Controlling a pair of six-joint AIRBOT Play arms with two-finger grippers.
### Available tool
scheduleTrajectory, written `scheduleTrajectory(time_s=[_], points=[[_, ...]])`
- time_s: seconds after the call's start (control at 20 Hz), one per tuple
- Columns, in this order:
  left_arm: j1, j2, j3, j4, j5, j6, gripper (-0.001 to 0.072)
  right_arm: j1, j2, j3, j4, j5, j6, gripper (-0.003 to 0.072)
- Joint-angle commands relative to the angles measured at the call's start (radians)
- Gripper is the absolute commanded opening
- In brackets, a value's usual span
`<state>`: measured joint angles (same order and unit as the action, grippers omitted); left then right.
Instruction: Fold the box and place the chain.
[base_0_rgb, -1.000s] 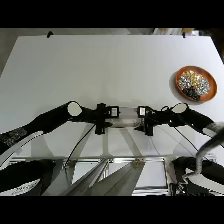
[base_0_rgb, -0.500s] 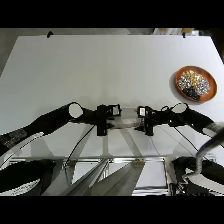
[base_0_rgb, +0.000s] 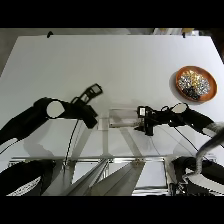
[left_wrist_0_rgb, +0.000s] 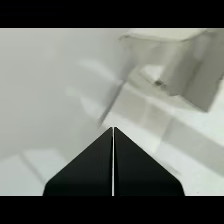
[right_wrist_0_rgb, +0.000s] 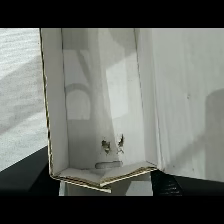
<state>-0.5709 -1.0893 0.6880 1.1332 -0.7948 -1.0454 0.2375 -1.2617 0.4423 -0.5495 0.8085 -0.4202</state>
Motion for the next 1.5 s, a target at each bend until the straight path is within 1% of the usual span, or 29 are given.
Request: scheduleTrajectory(time_s=[0.0,0.1,0.2,0.35,0.45,0.55,0.7,0.8,0.9,1.1,1.15,1.2,1.25,1.45], points=[[0.062,0.036,-0.023,0.186,-0.031,-0.386,0.0002,0.000,0.001,0.000,0.000,0.000,0.000,0.0377],[0.089,0.012,-0.061,0.131,-0.025,-0.483,0.0002,0.000,0.000,0.000,0.000,0.000,0.000,0.0377],[0.098,-0.037,-0.091,0.061,-0.025,-0.560,0.0003,0.000,0.001,0.000,0.000,0.000,0.000,0.0377],[0.096,-0.113,-0.094,-0.114,-0.023,-0.529,0.0008,0.000,0.000,0.000,0.000,0.000,0.000,0.0377],[0.095,-0.152,-0.094,-0.254,-0.008,-0.427,0.0008,0.000,0.001,0.000,0.000,0.000,0.000,0.0377],[0.095,-0.175,-0.094,-0.338,-0.010,-0.389,0.0007,0.000,0.000,0.000,0.000,0.000,0.000,0.0377],[0.080,-0.180,-0.094,-0.363,-0.010,-0.386,0.0008,0.000,0.000,0.000,0.000,0.000,0.000,0.0377],[0.070,-0.179,-0.090,-0.396,-0.016,-0.321,0.0008,0.000,0.000,0.000,0.000,0.000,0.000,0.0377],[0.064,-0.179,-0.075,-0.401,-0.039,-0.308,0.0008,0.000,0.000,0.000,0.000,0.000,0.000,0.0377],[0.039,-0.150,-0.037,-0.404,-0.040,-0.308,0.0021,0.000,0.001,0.000,0.000,0.000,0.000,0.0377],[0.031,-0.145,-0.026,-0.407,-0.040,-0.308,0.0072,0.000,0.000,0.000,0.000,0.000,0.000,0.0377],[0.020,-0.143,-0.015,-0.408,-0.040,-0.308,0.0168,0.000,0.000,0.000,0.000,0.000,0.000,0.0377],[0.010,-0.143,-0.004,-0.409,-0.040,-0.309,0.0217,0.000,0.001,0.000,0.000,0.000,0.000,0.0377],[-0.025,-0.143,0.025,-0.410,-0.024,-0.327,0.0217,0.000,0.000,0.000,0.000,0.000,0.000,0.0377]])
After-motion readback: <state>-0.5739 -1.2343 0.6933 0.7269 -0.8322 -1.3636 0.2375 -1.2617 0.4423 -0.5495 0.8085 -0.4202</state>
